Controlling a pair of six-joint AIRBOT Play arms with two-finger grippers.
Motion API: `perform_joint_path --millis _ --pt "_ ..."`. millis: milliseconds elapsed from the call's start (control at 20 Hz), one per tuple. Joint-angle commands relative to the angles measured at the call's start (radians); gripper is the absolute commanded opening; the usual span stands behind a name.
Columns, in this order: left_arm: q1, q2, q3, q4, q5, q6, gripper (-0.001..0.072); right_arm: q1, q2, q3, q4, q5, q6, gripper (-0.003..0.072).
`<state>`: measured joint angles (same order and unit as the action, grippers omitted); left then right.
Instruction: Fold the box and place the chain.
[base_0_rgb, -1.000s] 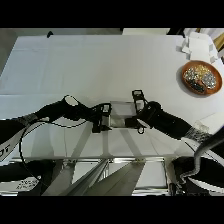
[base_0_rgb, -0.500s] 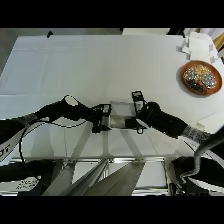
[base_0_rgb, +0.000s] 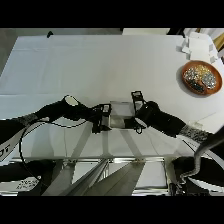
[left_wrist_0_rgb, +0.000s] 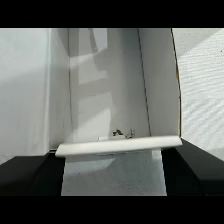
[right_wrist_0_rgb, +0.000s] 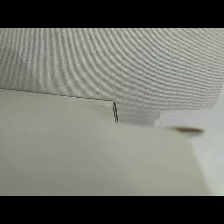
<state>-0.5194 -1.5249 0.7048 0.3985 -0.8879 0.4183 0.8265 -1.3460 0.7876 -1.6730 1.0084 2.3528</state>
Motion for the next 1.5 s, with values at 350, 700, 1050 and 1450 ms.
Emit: perform_joint_path --millis 350,700,1050,1450 --pt "0.000 0.000 0.000 0.000 0.001 0.000 0.0412 -0.008 0.139 0.000 -0.032 0.046 -0.080 0.0344" --pt "0.000 0.000 0.000 0.000 0.001 0.000 0.0412 -0.143 0.270 0.063 -0.016 0.145 -0.277 0.0346" --pt "0.000 0.000 0.000 0.000 0.001 0.000 0.0412 -0.577 0.272 0.250 -0.025 0.156 -0.645 0.0339" --pt "0.000 0.000 0.000 0.000 0.001 0.000 0.0412 -1.120 0.010 0.348 -0.020 0.047 -0.811 0.0337"
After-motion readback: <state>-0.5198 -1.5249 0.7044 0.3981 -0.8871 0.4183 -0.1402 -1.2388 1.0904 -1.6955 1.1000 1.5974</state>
